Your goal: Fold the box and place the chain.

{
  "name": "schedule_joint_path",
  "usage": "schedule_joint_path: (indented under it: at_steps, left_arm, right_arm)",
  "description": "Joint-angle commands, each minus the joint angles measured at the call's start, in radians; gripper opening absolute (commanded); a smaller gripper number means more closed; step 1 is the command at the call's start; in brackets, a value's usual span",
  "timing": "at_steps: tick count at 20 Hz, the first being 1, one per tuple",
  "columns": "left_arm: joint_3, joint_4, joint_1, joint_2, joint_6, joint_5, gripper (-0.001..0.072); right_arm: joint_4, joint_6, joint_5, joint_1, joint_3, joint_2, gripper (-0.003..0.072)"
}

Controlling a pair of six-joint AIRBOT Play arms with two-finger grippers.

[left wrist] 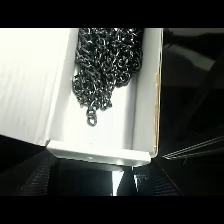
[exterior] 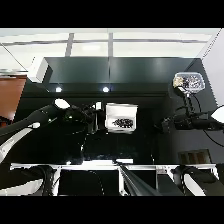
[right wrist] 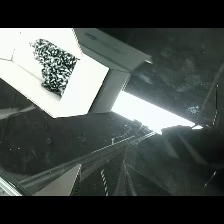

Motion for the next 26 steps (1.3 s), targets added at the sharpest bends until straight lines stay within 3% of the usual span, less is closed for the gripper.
schedule_joint_path:
  at_steps: [1,10,11,12,13,16,18,20,23,26]
  left_arm:
    - [0.007,0.019,-0.006,-0.006,0.001,-0.006,0.0707]
    - [0.007,0.032,-0.033,-0.005,0.001,0.006,0.0683]
    - [0.007,0.032,-0.033,-0.005,0.001,0.006,0.0653]
    - [0.007,0.032,-0.033,-0.005,0.001,0.005,0.0477]
    - [0.007,0.033,-0.033,-0.005,0.001,0.005,0.0354]
    - [0.007,0.032,-0.033,-0.005,0.001,0.005,0.0341]
    - [0.007,0.032,-0.033,-0.005,0.001,0.005,0.0341]
    - [0.007,0.032,-0.033,-0.005,0.001,0.005,0.0341]
    - [0.007,0.032,-0.033,-0.005,0.001,0.005,0.0341]
    - [0.007,0.032,-0.033,-0.005,0.001,0.005,0.0341]
  right_arm:
    - [0.0,0.0,-0.008,0.0,-0.001,0.0,0.0322]
    - [0.0,0.0,-0.011,0.0,-0.001,0.0,0.0322]
    - [0.0,0.0,-0.011,0.0,-0.001,0.0,0.0321]
    - [0.0,0.0,-0.011,0.0,-0.001,0.0,0.0322]
    - [0.001,0.0,-0.011,0.0,-0.001,0.0,0.0322]
    - [0.009,0.0,-0.017,0.0,-0.001,0.0,0.0322]
    - [0.073,0.001,-0.084,0.0,-0.001,0.0,0.0325]
    - [0.209,0.001,-0.201,0.001,0.001,-0.005,0.072]
    - [0.294,-0.001,-0.332,0.011,0.063,-0.078,0.072]
    - [0.293,-0.019,-0.366,0.079,0.167,-0.204,0.072]
